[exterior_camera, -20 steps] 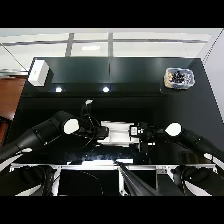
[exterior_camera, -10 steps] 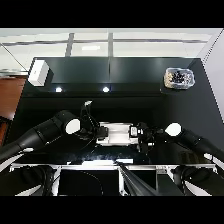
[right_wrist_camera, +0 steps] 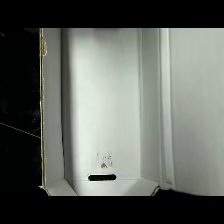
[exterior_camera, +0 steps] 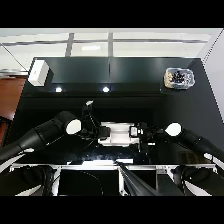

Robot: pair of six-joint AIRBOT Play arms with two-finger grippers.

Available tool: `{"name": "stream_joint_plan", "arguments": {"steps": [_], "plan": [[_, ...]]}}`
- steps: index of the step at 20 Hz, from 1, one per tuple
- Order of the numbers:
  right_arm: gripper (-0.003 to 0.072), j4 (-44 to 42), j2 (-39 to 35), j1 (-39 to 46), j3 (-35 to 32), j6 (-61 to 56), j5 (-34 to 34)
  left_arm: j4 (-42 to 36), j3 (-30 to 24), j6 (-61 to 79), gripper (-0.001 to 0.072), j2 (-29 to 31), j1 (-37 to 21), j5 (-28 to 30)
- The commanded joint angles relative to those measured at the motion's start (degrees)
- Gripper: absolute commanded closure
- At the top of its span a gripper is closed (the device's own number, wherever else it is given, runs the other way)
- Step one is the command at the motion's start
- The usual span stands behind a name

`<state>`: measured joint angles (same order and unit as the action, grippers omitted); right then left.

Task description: Fold the box and place the chain.

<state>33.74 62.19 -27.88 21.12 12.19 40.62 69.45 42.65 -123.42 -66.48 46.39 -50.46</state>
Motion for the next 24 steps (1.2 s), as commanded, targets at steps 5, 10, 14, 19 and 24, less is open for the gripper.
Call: {"name": "stream_joint_plan", "arguments": {"steps": [5, 10, 14, 19, 24], "plan": [[0.0221, -0.1, 0.0, 0.0, 0.0, 0.0, 0.1, 1.9, 0.3, -2.0, 0.0307, 0.0, 1.2, 0.3], [0.0221, -0.1, 0.0, 0.0, 0.0, 0.0, 0.1, 4.2, 2.1, -3.1, 0.0307, -1.2, 1.8, -1.4], [0.0221, -0.1, 0.0, 0.0, 0.0, 0.0, 0.1, 7.1, 6.3, -3.1, 0.0307, -5.6, 4.4, -4.1], [0.0221, -0.1, 0.0, 0.0, 0.0, 0.0, 0.1, 11.1, 10.6, -4.6, 0.0308, -9.7, 7.0, -8.6], [0.0221, -0.1, 0.0, 0.0, 0.0, 0.0, 0.1, 12.4, 10.8, -6.8, 0.041, -10.4, 7.1, -8.9]]}}
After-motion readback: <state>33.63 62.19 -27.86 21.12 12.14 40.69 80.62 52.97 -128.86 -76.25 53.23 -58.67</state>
